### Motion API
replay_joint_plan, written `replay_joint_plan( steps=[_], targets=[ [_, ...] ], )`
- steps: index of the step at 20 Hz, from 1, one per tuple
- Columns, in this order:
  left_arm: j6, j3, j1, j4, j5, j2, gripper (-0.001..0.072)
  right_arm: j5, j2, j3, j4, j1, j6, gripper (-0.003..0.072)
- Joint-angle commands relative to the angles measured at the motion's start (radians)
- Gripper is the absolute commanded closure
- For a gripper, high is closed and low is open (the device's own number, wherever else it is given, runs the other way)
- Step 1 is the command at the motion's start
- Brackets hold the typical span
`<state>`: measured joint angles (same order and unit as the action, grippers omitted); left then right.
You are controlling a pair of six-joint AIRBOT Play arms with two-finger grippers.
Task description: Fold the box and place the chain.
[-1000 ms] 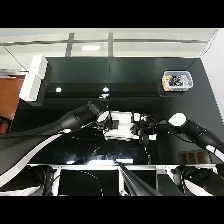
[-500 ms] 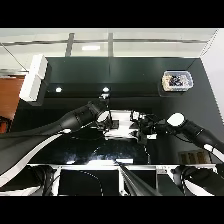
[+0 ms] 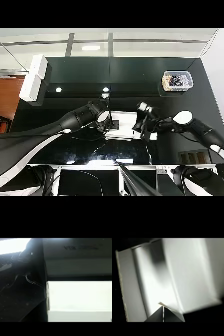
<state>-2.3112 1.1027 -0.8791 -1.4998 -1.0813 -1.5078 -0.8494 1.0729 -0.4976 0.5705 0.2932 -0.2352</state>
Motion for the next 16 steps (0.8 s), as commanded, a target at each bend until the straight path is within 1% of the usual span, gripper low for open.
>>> replay_joint_plan(
  steps=[1, 2, 3, 5, 6, 7, 8, 9, 11, 13, 16],
  targets=[
    [0.000, 0.000, 0.002, -0.002, -0.001, 0.000, 0.0684, -0.236, -0.069, -0.039, 0.132, -0.190, -0.404, 0.0682],
    [0.000, 0.000, 0.002, -0.003, -0.001, 0.000, 0.0685, -0.290, -0.085, -0.049, 0.135, -0.286, -0.457, 0.0681],
    [0.000, 0.000, 0.002, -0.002, 0.000, 0.000, 0.0685, -0.301, -0.095, -0.048, 0.137, -0.384, -0.521, 0.0682],
    [0.000, 0.000, 0.001, -0.002, -0.001, 0.000, 0.0684, -0.262, -0.096, -0.047, 0.184, -0.591, -0.776, 0.0681],
    [0.000, 0.000, 0.001, -0.002, -0.001, 0.000, 0.0684, -0.239, -0.095, -0.047, 0.261, -0.668, -0.932, 0.0681],
    [0.000, 0.000, 0.001, -0.002, -0.001, 0.000, 0.0684, -0.232, -0.090, -0.047, 0.375, -0.729, -1.105, 0.0681],
    [0.000, 0.000, 0.001, -0.002, -0.001, 0.000, 0.0684, -0.248, -0.085, -0.044, 0.460, -0.759, -1.175, 0.0681],
    [0.000, 0.000, 0.001, -0.002, -0.001, 0.000, 0.0685, -0.269, -0.080, -0.037, 0.507, -0.766, -1.198, 0.0680],
    [0.000, 0.000, 0.001, -0.002, -0.001, 0.000, 0.0685, -0.302, -0.064, -0.010, 0.491, -0.739, -1.196, 0.0680],
    [0.000, 0.000, 0.001, -0.002, -0.001, 0.000, 0.0685, -0.322, -0.034, 0.018, 0.470, -0.669, -1.173, 0.0680],
    [0.000, 0.000, 0.001, -0.003, -0.001, 0.000, 0.0685, -0.349, 0.050, 0.039, 0.339, -0.554, -1.085, 0.0681]
  ],
)
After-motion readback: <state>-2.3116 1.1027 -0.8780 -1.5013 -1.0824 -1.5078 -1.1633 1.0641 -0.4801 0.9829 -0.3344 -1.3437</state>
